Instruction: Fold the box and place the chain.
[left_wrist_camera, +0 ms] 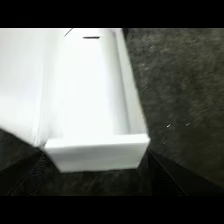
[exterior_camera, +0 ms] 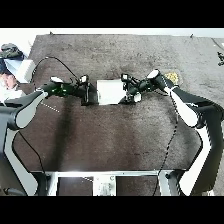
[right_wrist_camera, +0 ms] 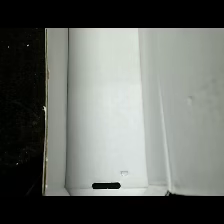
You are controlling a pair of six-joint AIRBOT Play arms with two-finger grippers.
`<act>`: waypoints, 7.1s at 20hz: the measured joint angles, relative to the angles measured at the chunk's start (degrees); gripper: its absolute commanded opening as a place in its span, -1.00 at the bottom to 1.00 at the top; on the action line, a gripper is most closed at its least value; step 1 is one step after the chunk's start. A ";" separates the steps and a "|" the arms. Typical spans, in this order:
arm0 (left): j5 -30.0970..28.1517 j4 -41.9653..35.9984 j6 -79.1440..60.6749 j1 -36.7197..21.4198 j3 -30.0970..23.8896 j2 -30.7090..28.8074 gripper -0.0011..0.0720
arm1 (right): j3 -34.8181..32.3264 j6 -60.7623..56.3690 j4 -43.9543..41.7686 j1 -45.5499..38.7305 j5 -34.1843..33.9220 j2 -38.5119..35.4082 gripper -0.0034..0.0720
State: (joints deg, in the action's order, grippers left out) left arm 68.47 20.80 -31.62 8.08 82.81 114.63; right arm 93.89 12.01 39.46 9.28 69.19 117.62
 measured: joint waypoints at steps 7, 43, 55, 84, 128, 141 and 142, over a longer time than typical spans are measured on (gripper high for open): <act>-1.95 0.00 0.04 0.17 -0.02 0.00 0.98 | 0.00 -0.13 -0.09 0.02 0.00 0.00 0.32; -4.37 -3.06 -1.88 3.85 2.19 3.58 0.84 | 0.00 0.02 0.00 0.00 0.15 0.00 0.32; -4.37 -1.01 -0.63 3.98 2.29 3.63 0.11 | 0.00 0.00 -0.02 0.00 0.04 0.00 0.32; -4.39 0.59 -0.31 4.00 2.32 3.63 0.12 | 0.00 0.00 -0.02 0.00 0.00 0.00 0.32; -4.37 0.55 -0.33 3.98 2.32 3.63 0.12 | -0.02 -13.33 -7.78 -4.11 10.71 -11.17 -0.86; -4.59 0.66 -0.31 3.98 2.32 3.63 0.12 | -0.04 -13.31 -10.54 -3.21 -5.20 -8.44 -0.86; -4.59 0.66 -0.31 3.98 2.32 3.63 0.12 | -0.04 -13.31 -10.56 -3.21 -6.19 -8.15 -0.86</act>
State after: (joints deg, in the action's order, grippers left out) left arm 63.88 21.45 -31.92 12.05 85.12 118.26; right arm 93.84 -1.30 28.91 6.07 63.00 109.47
